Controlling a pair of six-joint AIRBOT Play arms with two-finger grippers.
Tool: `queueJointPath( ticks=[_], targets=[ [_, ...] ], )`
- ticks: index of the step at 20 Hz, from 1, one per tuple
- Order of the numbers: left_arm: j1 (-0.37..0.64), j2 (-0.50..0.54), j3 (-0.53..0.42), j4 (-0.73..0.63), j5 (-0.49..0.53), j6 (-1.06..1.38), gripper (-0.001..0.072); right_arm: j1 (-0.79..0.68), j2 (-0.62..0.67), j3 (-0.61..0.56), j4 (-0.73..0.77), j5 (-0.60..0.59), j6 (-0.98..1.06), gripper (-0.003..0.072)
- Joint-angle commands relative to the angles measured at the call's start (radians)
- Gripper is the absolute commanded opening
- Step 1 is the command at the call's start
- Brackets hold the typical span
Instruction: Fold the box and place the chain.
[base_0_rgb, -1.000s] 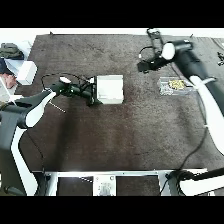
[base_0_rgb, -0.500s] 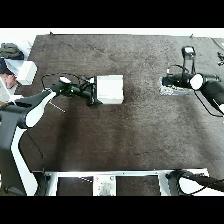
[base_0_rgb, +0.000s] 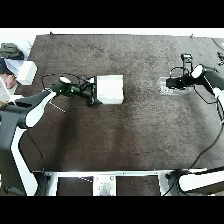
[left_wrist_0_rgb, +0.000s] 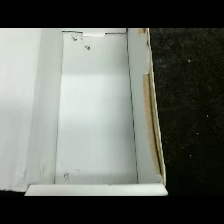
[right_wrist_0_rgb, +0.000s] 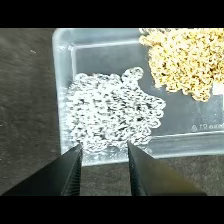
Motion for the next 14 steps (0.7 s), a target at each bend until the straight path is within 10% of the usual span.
queueJointPath(
  ticks=[1,14],
  targets=[
    [0.0,0.0,0.0,0.0,0.0,0.0,0.0345,-0.013,-0.117,0.153,0.077,0.183,-0.098,0.0324],
    [0.0,0.0,0.0,0.0,0.0,0.0,0.0344,-0.007,-0.196,0.193,0.124,0.178,-0.113,0.0247]
  ],
)
